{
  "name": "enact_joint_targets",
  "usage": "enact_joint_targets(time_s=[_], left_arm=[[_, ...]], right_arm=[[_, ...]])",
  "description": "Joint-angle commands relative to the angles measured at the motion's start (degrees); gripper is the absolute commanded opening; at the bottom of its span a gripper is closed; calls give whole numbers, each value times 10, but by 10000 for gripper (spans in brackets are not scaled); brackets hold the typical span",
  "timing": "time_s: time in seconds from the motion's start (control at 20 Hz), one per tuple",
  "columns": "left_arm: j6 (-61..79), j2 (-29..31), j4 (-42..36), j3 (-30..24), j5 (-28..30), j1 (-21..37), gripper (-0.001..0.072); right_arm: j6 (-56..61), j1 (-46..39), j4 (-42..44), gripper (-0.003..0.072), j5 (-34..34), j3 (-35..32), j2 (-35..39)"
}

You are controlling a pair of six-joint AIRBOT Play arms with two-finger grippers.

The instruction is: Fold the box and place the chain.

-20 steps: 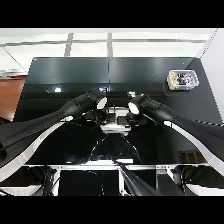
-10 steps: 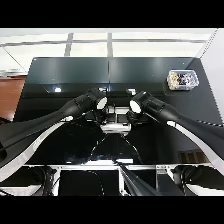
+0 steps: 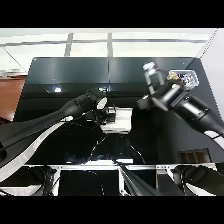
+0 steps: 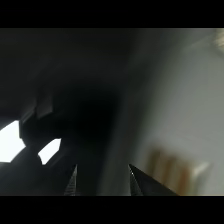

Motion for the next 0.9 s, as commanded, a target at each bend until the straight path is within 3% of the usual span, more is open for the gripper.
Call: enact_joint_targets(time_s=[0.0,0.05,0.15,0.25,0.4,0.5,0.6,0.65,0.85], left_arm=[[0,0,0,0,2,0,27],[0,0,0,0,2,0,27],[0,0,0,0,2,0,27],[0,0,0,0,2,0,27],[0,0,0,0,2,0,27],[0,0,0,0,2,0,27],[0,0,0,0,2,0,27],[0,0,0,0,2,0,27],[0,0,0,0,2,0,27]], right_arm=[[32,-110,-115,409,-177,-20,11],[70,-155,-91,716,-224,-24,0],[100,-242,23,707,-286,-20,-40],[112,-326,171,703,-304,34,-99],[114,-417,326,702,-212,186,-204],[116,-452,376,701,-120,285,-278],[106,-463,392,681,-75,344,-329],[101,-464,391,599,-65,357,-345],[100,-465,391,595,-40,358,-381]])
